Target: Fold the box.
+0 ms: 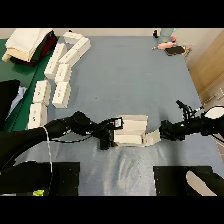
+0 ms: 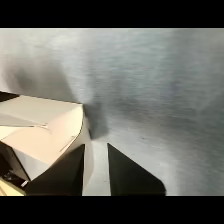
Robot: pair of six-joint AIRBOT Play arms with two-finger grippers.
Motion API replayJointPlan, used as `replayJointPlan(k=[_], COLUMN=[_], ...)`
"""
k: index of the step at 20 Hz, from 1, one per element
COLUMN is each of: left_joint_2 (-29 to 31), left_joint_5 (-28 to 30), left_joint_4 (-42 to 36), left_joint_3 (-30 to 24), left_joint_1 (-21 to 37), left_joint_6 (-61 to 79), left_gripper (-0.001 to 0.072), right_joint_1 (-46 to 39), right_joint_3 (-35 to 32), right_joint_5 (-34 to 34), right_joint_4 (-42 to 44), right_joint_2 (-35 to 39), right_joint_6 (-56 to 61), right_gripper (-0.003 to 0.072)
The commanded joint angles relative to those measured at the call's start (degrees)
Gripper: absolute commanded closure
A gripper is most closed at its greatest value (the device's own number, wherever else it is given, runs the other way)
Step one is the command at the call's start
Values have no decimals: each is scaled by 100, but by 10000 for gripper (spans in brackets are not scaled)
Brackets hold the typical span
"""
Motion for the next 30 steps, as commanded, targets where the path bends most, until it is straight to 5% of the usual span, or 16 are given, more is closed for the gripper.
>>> replayJointPlan(k=[1, 5, 7, 14, 17, 22, 30], left_joint_2=[-2, -2, -2, -2, -2, -2, -2], left_joint_5=[0, 0, 0, 0, 0, 0, 0], left_joint_4=[2, 2, 2, 2, 2, 2, 2], left_joint_3=[0, 0, 0, 0, 0, 0, 0], left_joint_1=[4, 4, 4, 4, 4, 4, 4], left_joint_6=[2, 2, 2, 2, 2, 2, 2], left_gripper=[181, 181, 181, 181, 181, 181, 181], right_joint_1=[118, 680, 925, 1690, 2433, 3834, 5152], right_joint_3=[-2, -2, 9, 42, 81, 610, 1453], right_joint_5=[94, 79, -4, -798, -1386, -1449, -1038], right_joint_4=[476, 675, 717, 271, -608, -2697, -3587], right_joint_2=[4, 2, 7, -4, -4, -11, -1178], right_joint_6=[-345, -402, -402, 57, 1263, 3724, 5670], right_gripper=[451, 450, 299, 305, 308, 335, 346])
